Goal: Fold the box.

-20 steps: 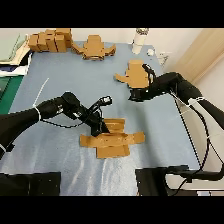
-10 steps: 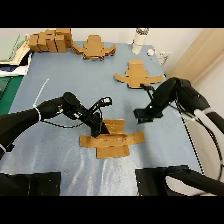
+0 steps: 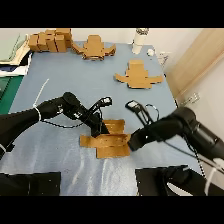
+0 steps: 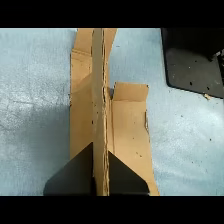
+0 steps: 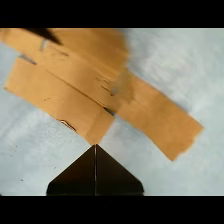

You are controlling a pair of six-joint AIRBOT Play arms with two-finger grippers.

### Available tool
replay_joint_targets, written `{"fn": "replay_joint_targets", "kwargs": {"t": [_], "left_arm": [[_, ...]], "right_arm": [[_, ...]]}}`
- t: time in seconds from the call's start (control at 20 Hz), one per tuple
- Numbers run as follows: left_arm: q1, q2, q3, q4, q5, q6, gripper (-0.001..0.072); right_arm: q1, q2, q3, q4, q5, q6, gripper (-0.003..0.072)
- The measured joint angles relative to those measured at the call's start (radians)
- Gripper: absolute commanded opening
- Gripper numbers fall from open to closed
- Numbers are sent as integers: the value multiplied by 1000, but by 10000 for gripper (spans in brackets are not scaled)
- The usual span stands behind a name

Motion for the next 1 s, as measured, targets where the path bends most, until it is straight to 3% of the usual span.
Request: {"fn": "replay_joint_targets", "kwargs": {"t": [0.25, 0.3, 0.35, 0.4, 0.65, 1.0], "left_arm": [[0, 0, 0, 0, -1, 0, 13], [0, 0, 0, 0, -1, 0, 13], [0, 0, 0, 0, -1, 0, 13], [0, 0, 0, 0, -1, 0, 13], [0, 0, 0, 0, -1, 0, 13], [0, 0, 0, 0, -1, 0, 13]], "right_arm": [[309, 71, -132, -172, 157, -42, 17], [370, 72, -155, -220, 176, -41, 201], [425, 69, -174, -271, 190, -37, 472], [463, 63, -186, -312, 204, -33, 535], [552, -11, -214, -432, 280, -19, 534], [572, -138, -220, -486, 338, -16, 531]]}}
